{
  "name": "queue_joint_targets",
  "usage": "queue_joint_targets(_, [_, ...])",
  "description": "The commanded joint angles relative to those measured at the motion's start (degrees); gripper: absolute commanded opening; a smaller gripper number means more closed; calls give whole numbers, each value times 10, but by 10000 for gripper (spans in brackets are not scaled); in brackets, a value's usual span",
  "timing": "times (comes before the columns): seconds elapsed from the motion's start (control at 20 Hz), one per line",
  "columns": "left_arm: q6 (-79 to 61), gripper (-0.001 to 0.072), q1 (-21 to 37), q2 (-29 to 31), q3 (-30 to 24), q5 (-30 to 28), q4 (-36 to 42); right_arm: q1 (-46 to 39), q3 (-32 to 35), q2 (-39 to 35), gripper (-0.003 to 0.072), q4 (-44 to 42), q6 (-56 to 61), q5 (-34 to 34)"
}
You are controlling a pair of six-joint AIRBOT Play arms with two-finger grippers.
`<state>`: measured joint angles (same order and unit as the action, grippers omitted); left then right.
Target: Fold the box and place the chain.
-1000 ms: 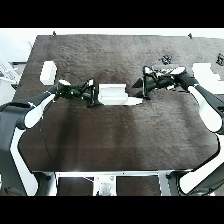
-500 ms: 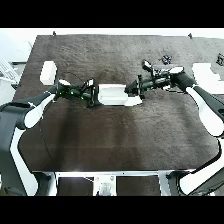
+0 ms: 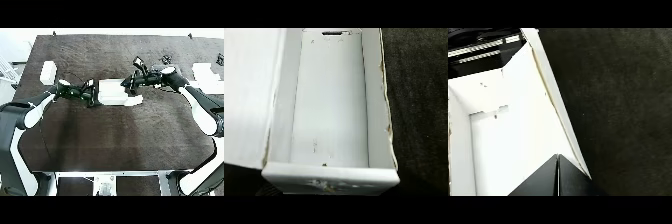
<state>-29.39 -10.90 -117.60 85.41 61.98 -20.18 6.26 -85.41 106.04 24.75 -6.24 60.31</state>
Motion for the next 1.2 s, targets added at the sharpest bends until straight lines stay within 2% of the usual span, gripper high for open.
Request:
queue_joint_targets(0.0, [0,307,0,0,0,0,0,2,-25,19,4,18,16,-18])
queue_joint_targets(0.3, [0,307,0,0,0,0,0,7,-30,49,3,118,76,-18])
queue_joint_targets(0.6, [0,307,0,0,0,0,0,9,-52,43,3,104,58,-24])
queue_joint_targets(0.8, [7,307,0,0,0,0,0,2,-48,-20,1,101,58,-24])
queue_joint_targets(1.05, [6,307,0,0,0,0,0,-11,49,-130,15,166,58,-22])
queue_joint_targets(1.1, [6,307,0,0,0,0,0,-15,68,-134,287,174,58,-22])
queue_joint_targets(1.15, [6,307,0,0,0,0,0,-17,83,-133,638,180,56,-21])
